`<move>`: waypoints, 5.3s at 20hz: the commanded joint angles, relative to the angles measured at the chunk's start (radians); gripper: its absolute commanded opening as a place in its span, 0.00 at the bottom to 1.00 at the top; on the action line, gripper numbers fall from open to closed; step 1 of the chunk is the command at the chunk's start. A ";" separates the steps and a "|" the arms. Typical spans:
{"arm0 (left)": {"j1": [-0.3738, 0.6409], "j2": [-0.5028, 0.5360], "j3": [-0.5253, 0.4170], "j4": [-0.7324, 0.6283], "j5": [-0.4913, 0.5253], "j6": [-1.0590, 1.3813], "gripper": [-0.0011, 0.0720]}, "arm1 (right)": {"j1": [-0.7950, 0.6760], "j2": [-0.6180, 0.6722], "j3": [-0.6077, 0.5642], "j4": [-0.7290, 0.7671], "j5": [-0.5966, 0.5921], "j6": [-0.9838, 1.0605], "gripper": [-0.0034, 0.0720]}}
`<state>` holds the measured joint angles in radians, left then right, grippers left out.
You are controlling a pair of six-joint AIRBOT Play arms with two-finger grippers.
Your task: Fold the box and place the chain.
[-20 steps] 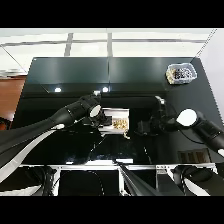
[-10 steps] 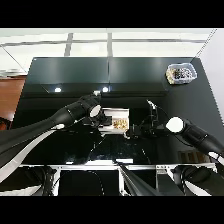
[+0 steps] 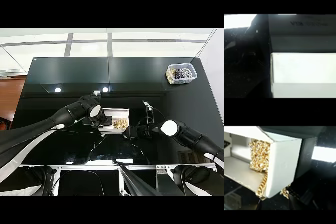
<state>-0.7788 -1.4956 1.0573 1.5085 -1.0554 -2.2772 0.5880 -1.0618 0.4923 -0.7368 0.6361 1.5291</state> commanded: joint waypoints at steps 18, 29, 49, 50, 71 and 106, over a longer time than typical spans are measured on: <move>0.000 0.001 0.001 -0.003 0.000 0.000 0.06 | 0.080 -0.023 0.000 -0.087 -0.125 0.190 0.51; 0.000 0.001 0.001 -0.003 0.000 0.000 0.06 | 0.081 -0.023 0.000 -0.140 -0.123 0.195 0.06; 0.000 0.001 0.001 -0.003 0.000 0.000 0.06 | 0.158 0.029 0.000 -0.304 -0.177 0.254 0.53; 0.000 0.001 0.001 -0.003 0.000 0.000 0.06 | 0.167 0.029 0.000 -0.375 -0.175 0.339 0.53; 0.000 0.001 0.001 -0.003 0.000 0.000 0.06 | 0.197 0.029 0.000 -0.584 -0.226 0.515 0.12; 0.000 0.001 0.001 -0.002 0.000 0.000 0.06 | 0.198 -0.049 0.011 -0.575 -0.267 0.416 0.64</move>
<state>-0.7784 -1.4956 1.0573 1.5047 -1.0561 -2.2799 0.7849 -1.1000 0.5022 -1.3102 0.4080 1.9625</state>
